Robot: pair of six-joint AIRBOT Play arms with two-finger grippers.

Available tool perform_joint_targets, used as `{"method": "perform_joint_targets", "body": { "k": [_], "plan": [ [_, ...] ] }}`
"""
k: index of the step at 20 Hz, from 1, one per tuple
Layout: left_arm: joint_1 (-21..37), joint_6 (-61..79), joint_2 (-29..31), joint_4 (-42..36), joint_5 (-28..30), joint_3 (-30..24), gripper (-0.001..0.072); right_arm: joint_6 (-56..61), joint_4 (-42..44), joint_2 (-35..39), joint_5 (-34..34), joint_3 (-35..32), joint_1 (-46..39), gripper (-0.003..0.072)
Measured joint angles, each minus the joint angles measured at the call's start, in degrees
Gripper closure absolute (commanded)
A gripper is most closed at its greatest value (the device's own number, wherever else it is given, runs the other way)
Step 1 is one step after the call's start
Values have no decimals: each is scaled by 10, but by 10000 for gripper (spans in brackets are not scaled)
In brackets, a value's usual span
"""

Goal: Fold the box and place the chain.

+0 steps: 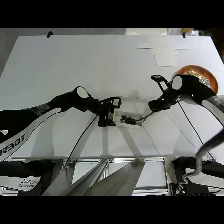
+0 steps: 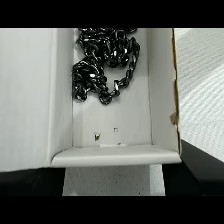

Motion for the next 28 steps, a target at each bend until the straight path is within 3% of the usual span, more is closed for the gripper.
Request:
{"method": "perform_joint_targets", "body": {
  "k": [8,9,10,12,13,19,21,28],
  "plan": [
    [0,0,0,0,0,0,575,18,-16,-12,-26,-4,1,451],
    [0,0,0,0,0,0,575,21,-17,-16,-27,-4,1,470],
    [0,0,0,0,0,0,575,24,-18,-18,-27,-4,1,565],
    [0,0,0,0,0,0,575,27,-21,-22,-24,-4,0,671],
    [0,0,0,0,0,0,575,28,-23,-23,-22,-4,0,672],
    [0,0,0,0,0,0,575,17,-19,-3,6,-5,1,664],
    [0,0,0,0,0,0,575,16,-19,10,16,-5,1,478],
    [0,0,0,0,0,0,575,63,-49,23,21,-7,1,460]
  ]
}}
